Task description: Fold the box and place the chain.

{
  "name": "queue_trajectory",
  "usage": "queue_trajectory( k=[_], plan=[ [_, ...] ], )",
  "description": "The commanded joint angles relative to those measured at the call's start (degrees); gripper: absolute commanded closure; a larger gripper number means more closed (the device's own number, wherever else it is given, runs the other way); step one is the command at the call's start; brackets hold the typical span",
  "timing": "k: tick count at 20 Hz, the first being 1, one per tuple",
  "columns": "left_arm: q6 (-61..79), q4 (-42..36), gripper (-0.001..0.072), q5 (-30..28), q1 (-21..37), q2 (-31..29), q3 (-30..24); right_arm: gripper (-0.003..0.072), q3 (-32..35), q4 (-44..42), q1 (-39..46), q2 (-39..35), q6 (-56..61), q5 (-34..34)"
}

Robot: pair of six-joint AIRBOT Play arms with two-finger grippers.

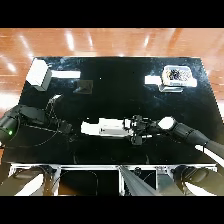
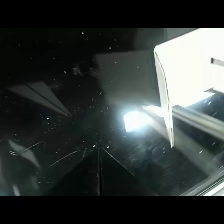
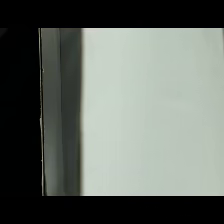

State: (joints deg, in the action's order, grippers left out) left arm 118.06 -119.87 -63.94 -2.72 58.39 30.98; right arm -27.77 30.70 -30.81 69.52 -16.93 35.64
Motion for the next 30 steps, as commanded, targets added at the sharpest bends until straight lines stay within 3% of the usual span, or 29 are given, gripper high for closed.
queue_trajectory(
  k=[1, 5, 7, 10, 12, 15, 18, 22, 23, 30],
  plan=[
    [-2.93, -3.19, 0.0691, -0.04, 0.11, 2.32, -0.04, 0.0116, -0.02, 0.0, -0.02, 0.04, 0.02, 0.0],
    [-3.96, -8.48, 0.0691, 0.07, 0.11, 7.67, -0.02, 0.0116, -0.02, -0.02, -0.02, 0.04, 0.02, 0.0],
    [-3.41, -8.83, 0.0693, -0.07, 0.2, 7.34, 0.42, 0.0116, -0.02, -0.02, -0.02, 0.04, 0.02, 0.0],
    [-0.81, -6.03, 0.0693, -0.85, 0.13, 2.71, 2.05, 0.0116, -0.02, -0.02, -0.02, 0.04, 0.02, 0.0],
    [5.22, -8.33, 0.0693, -3.41, -1.18, -2.27, 1.84, 0.0116, -0.02, -0.04, -0.02, 0.04, 0.02, 0.0],
    [8.41, -12.79, 0.0693, -1.92, -6.69, -9.42, -0.87, 0.0116, 0.0, -0.04, -0.02, 0.04, 0.04, -0.02],
    [9.88, -23.08, 0.0693, 5.14, -14.75, -11.04, -3.13, 0.0116, -0.02, -0.04, -0.02, 0.04, 0.02, 0.0],
    [11.3, -28.52, 0.069, 25.77, -25.59, -10.67, -3.48, 0.0116, -0.02, -0.04, -0.02, 0.04, 0.02, 0.0],
    [11.3, -29.68, 0.069, 28.61, -26.99, -10.05, -3.52, 0.0116, -0.02, -0.04, -0.02, 0.04, 0.02, -0.02],
    [11.32, -30.84, 0.069, 34.1, -30.64, -7.89, -3.54, 0.0116, 0.0, -0.02, -0.02, 0.04, 0.02, 0.0]
  ],
)
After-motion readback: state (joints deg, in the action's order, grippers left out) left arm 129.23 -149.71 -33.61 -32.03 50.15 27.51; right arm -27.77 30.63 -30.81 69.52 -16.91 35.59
